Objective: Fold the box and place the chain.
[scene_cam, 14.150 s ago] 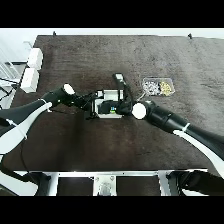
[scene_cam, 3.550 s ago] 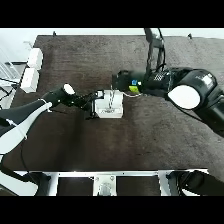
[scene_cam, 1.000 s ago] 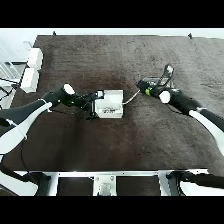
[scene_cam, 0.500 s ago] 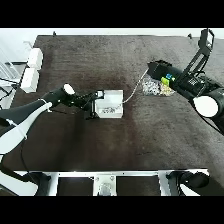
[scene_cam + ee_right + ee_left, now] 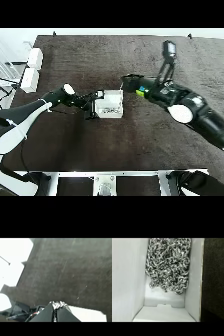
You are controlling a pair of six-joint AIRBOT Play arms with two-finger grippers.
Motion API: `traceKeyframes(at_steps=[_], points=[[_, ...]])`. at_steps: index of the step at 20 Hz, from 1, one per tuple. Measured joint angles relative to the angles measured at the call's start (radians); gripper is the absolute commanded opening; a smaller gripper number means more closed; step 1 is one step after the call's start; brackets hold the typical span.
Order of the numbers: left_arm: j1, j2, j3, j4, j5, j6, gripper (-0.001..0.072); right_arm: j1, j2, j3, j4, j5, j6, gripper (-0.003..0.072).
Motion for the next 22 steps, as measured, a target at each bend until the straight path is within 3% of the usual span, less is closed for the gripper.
traceKeyframes(at_steps=[12,13,14,15,22], points=[[0.0,0.0,0.0,0.0,0.0,0.0,0.0529,0.061,-0.365,-0.024,0.011,-0.077,-0.002,0.0018],[0.0,0.0,0.0,0.0,0.0,0.0,0.0529,0.063,-0.383,-0.025,0.012,-0.082,-0.002,0.0249],[0.0,0.0,0.0,0.0,0.0,0.0,0.053,0.063,-0.396,-0.025,0.012,-0.082,-0.002,0.0564],[0.0,0.0,0.0,0.0,0.0,0.0,0.0529,0.062,-0.403,-0.025,0.011,-0.082,-0.003,0.0589],[0.0,0.0,0.0,0.0,0.0,0.0,0.053,-0.005,-0.304,-0.022,-0.056,-0.079,-0.012,0.0574]])
